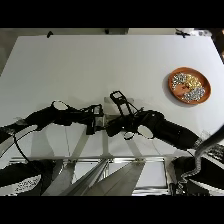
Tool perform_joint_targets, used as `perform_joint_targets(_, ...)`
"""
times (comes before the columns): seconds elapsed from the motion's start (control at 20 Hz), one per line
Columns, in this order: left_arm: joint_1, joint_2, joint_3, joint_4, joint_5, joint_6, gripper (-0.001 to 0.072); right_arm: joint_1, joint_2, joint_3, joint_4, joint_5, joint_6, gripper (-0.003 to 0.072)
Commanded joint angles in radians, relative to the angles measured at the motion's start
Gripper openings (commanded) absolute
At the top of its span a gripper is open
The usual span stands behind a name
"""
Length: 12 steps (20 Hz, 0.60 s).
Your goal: Fold the box and place the chain.
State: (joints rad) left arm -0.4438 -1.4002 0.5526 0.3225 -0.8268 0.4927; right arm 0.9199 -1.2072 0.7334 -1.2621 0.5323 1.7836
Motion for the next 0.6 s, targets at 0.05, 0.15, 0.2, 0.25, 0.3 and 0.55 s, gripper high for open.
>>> perform_joint_targets(0.05, 0.000, 0.000, 0.000, 0.000, 0.000, 0.000, 0.0270, -0.032, 0.037, 0.006, 0.056, -0.003, 0.000, 0.0203)
perform_joint_targets(0.15, 0.000, 0.000, 0.000, 0.000, 0.000, 0.000, 0.0270, -0.072, 0.085, 0.013, 0.063, 0.017, -0.001, 0.0243)
perform_joint_targets(0.2, 0.000, 0.000, 0.000, 0.000, 0.000, 0.000, 0.0270, -0.093, 0.115, 0.013, 0.062, 0.045, -0.005, 0.0281)
perform_joint_targets(0.25, 0.000, 0.000, 0.000, 0.000, 0.000, 0.000, 0.0270, -0.113, 0.148, 0.013, 0.061, 0.086, -0.026, 0.0282)
perform_joint_targets(0.3, 0.000, 0.000, 0.000, 0.000, 0.000, 0.000, 0.0270, -0.135, 0.189, 0.013, 0.060, 0.138, -0.071, 0.0281)
perform_joint_targets(0.55, 0.000, 0.000, 0.000, 0.000, 0.000, 0.000, 0.0270, -0.294, 0.356, 0.013, 0.053, 0.372, -0.492, 0.0276)
